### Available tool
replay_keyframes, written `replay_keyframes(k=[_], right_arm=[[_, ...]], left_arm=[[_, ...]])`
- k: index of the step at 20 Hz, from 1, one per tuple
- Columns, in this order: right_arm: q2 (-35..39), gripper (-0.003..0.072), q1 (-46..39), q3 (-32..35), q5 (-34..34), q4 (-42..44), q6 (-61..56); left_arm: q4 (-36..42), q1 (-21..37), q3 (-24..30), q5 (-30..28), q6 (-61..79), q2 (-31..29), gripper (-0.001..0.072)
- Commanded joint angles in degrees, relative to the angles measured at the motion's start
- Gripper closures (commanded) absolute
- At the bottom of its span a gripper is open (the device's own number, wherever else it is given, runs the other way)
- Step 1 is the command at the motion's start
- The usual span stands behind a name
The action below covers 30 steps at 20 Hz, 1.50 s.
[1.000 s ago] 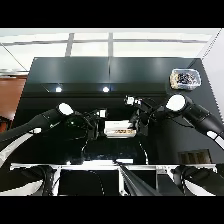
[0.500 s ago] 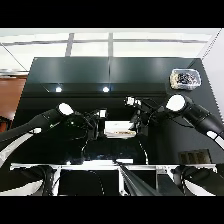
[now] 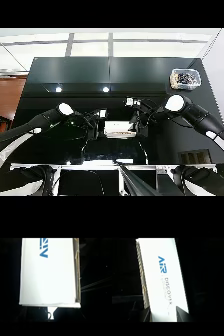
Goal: Fold the box and place the chain.
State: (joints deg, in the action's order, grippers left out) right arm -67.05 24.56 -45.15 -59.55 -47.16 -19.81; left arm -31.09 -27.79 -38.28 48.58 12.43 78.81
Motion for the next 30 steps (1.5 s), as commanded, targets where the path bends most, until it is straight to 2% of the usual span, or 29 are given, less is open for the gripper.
replay_keyframes(k=[1, 25, 28, 30], right_arm=[[-0.13, 0.0310, 0.22, 0.00, -0.79, -0.07, -0.17], [-0.48, 0.0309, 0.57, 1.38, -2.05, -0.02, -3.65], [-0.07, 0.0309, 0.42, 1.09, -4.42, -0.04, -8.50], [1.42, 0.0309, -0.22, 0.22, -7.72, 0.09, -16.09]], left_arm=[[0.04, -0.04, -0.04, -0.09, -0.02, 0.04, 0.0346], [0.04, -0.04, -0.04, 0.04, -0.02, 0.04, 0.0346], [0.04, -0.04, -0.04, 0.04, -0.02, 0.04, 0.0346], [0.04, -0.04, -0.04, 0.00, -0.02, 0.04, 0.0346]])
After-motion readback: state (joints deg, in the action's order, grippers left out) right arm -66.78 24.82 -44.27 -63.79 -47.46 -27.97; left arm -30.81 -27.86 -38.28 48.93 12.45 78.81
